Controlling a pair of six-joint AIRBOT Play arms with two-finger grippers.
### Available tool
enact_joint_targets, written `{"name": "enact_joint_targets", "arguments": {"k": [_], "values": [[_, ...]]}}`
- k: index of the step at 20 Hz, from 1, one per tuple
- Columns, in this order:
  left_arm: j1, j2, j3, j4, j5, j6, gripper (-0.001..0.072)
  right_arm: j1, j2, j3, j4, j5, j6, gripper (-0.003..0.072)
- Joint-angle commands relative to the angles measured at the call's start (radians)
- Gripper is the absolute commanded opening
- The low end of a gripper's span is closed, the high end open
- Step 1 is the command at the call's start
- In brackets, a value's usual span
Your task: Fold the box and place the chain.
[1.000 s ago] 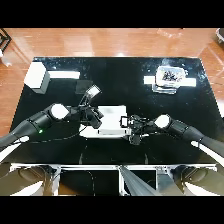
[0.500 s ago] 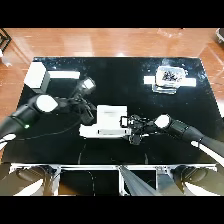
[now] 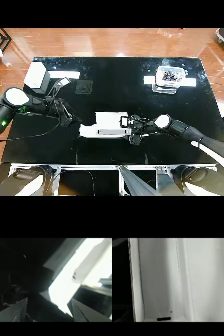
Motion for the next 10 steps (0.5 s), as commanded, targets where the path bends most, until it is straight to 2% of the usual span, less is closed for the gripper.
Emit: {"name": "enact_joint_targets", "arguments": {"k": [1,2,5,8,10], "values": [[-0.039,-0.009,-0.037,0.003,-0.055,0.080,0.0639,0.001,0.000,0.000,0.000,0.000,0.000,0.0305],[-0.074,-0.010,-0.055,0.003,-0.045,0.142,0.0637,0.001,0.000,0.000,0.000,0.000,0.000,0.0305],[-0.204,-0.010,-0.110,0.076,0.087,0.254,0.0616,0.001,0.000,0.000,0.001,0.000,0.000,0.0305],[-0.322,-0.011,-0.122,0.128,0.256,0.254,0.0617,0.001,0.000,0.000,0.001,0.000,0.000,0.0305],[-0.362,-0.018,-0.122,0.148,0.333,0.253,0.0617,0.001,0.000,0.000,0.000,0.000,0.000,0.0305]]}}
